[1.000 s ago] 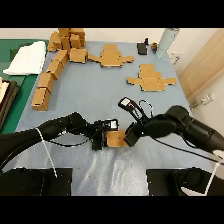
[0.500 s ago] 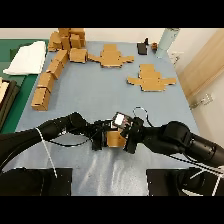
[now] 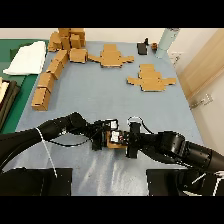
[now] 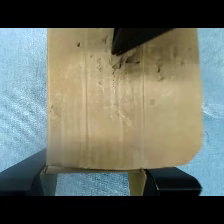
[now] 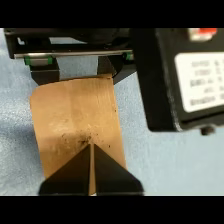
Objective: Fold the box.
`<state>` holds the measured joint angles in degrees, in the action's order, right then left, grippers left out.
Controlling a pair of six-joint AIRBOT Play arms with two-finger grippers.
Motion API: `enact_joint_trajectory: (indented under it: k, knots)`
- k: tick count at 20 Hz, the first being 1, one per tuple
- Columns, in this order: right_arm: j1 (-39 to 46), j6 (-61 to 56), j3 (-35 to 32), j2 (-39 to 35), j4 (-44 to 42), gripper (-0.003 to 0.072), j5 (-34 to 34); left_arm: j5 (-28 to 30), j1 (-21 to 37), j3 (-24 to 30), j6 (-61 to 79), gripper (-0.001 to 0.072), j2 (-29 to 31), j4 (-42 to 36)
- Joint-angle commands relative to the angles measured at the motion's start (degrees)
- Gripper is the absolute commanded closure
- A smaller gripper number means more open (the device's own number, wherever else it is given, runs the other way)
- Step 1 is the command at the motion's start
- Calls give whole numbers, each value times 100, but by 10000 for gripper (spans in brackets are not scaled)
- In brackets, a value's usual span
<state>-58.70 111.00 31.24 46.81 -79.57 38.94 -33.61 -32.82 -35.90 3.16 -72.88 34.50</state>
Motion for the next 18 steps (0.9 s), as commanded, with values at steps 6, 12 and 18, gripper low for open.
enact_joint_trajectory:
  k: [6, 12, 18]
  knots:
    - [-42, 11, -24, -50, -61, 221, -2, 2, -2, 0, 0, 242, 2, 0]
    - [-103, 164, -26, -81, -138, 82, -50, 4, -2, 0, 0, 242, 2, 0]
    - [-247, 162, -415, -79, 448, 85, -905, 4, -2, 0, 0, 242, 2, 0]
